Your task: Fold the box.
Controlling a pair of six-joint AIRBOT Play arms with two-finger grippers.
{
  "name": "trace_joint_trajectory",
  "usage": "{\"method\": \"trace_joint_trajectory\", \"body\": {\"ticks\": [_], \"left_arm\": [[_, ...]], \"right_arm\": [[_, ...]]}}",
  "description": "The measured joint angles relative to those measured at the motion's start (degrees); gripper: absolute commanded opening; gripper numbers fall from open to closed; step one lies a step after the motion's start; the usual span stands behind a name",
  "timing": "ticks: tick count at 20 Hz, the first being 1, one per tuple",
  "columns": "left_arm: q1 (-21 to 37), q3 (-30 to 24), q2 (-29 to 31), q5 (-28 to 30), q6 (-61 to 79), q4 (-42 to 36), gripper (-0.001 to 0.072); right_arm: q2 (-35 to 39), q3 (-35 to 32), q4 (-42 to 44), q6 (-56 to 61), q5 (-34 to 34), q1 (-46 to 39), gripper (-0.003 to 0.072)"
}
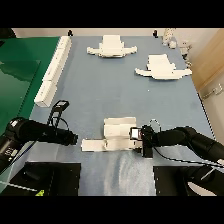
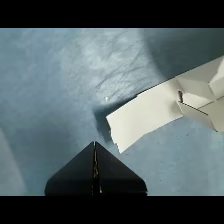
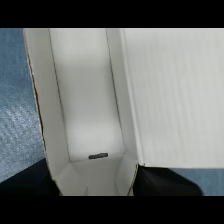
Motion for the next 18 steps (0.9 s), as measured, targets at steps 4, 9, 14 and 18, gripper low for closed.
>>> {"method": "trace_joint_trajectory", "body": {"ticks": [4, 9, 14, 18], "left_arm": [[7.5, -5.1, -2.0, -0.9, 1.4, -8.2, 0.0015], [8.7, -9.1, -7.1, 4.0, 4.8, -15.3, 0.0015], [6.6, -10.1, -10.2, 10.0, 8.2, -22.0, 0.0015], [5.9, -10.3, -10.8, 12.0, 11.1, -27.0, 0.0015]], "right_arm": [[0.0, 0.0, 0.0, 0.0, 0.0, 0.0, 0.0546], [0.0, 0.0, 0.0, 0.0, 0.0, 0.0, 0.0546], [0.0, 0.0, 0.0, 0.0, 0.0, 0.0, 0.0546], [0.0, 0.0, 0.0, 0.0, 0.0, 0.0, 0.0546]]}}
